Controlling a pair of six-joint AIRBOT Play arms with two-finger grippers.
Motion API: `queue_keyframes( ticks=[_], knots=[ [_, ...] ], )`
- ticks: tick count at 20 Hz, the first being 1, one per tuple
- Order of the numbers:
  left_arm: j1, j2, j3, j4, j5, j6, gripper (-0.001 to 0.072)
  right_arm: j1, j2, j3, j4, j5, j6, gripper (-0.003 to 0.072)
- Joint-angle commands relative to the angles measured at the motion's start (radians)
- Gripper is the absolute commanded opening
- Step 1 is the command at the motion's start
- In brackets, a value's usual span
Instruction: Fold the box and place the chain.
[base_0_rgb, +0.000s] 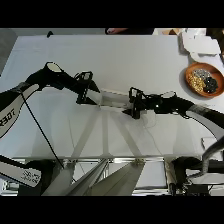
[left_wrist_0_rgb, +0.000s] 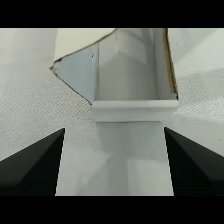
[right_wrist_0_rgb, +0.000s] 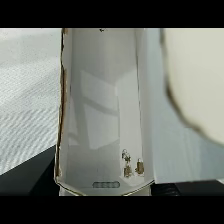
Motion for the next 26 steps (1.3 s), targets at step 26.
queue_keyframes(
  ticks=[26],
  knots=[
    [-0.056, -0.060, 0.001, -0.055, -0.013, 0.002, 0.0702, 0.000, 0.000, 0.000, 0.000, 0.000, 0.000, 0.0453]
  ],
)
